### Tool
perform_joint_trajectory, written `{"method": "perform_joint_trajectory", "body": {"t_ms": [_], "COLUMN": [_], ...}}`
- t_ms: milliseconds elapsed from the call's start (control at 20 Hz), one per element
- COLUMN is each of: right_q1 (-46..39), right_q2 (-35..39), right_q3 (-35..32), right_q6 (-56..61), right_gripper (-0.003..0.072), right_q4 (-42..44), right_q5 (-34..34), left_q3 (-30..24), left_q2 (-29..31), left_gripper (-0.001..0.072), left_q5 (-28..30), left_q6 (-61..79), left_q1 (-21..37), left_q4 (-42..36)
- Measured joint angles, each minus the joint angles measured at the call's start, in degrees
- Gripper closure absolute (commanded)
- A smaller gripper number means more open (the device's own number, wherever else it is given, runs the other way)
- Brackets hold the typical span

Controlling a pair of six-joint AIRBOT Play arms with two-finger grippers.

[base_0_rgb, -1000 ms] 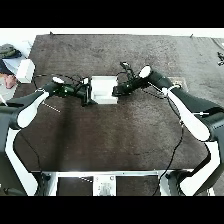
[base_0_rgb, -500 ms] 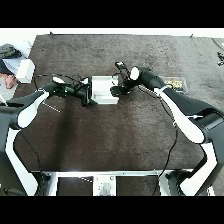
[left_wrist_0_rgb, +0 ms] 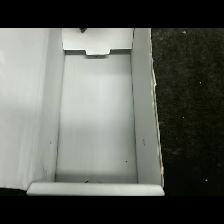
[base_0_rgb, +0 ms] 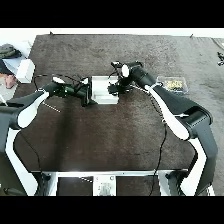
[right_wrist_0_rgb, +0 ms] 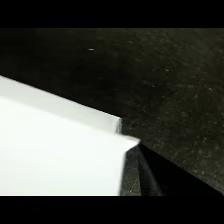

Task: Fold the box and place the chain.

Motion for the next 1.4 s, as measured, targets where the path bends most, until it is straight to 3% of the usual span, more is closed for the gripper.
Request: {"method": "perform_joint_trajectory", "body": {"t_ms": [50, 150, 650, 700, 750, 1000, 1050, 1250, 1300, 1400], "right_q1": [0.2, 0.4, 1.8, 1.9, 2.1, 2.6, 2.8, 3.1, 3.1, 3.3], "right_q2": [-0.2, -0.5, -1.6, -1.7, -1.7, -2.0, -2.1, -2.2, -2.2, -2.3], "right_q3": [0.2, 0.4, 0.6, 0.6, 0.6, 0.6, 0.6, 0.6, 0.6, 0.6], "right_q6": [1.0, 2.9, 8.9, 9.1, 9.4, 12.2, 12.7, 14.5, 14.9, 15.3], "right_gripper": [0.025, 0.0321, 0.0322, 0.0404, 0.0419, 0.0422, 0.0556, 0.0586, 0.0669, 0.0668], "right_q4": [-0.4, -1.3, -2.9, -3.0, -3.1, -5.1, -5.8, -7.3, -7.4, -7.7], "right_q5": [0.2, 0.5, -0.7, -0.7, -0.7, -0.1, 0.3, 0.6, 0.5, 0.4], "left_q3": [0.0, 0.0, 0.0, 0.0, 0.0, 0.0, 0.0, 0.0, 0.0, 0.0], "left_q2": [0.0, 0.0, 0.0, 0.0, 0.0, 0.0, 0.0, 0.0, 0.0, 0.0], "left_gripper": [0.0473, 0.0473, 0.0474, 0.0473, 0.0474, 0.0474, 0.0473, 0.0473, 0.0473, 0.0473], "left_q5": [0.0, 0.0, 0.0, 0.0, 0.0, 0.0, 0.0, 0.0, 0.0, 0.0], "left_q6": [0.0, 0.0, 0.0, 0.0, 0.0, 0.0, 0.0, -0.1, -0.1, -0.1], "left_q1": [0.0, 0.0, 0.0, 0.0, 0.0, 0.0, 0.0, 0.0, 0.0, 0.0], "left_q4": [0.0, 0.0, 0.0, 0.0, 0.0, 0.0, 0.0, -0.1, -0.1, -0.1]}}
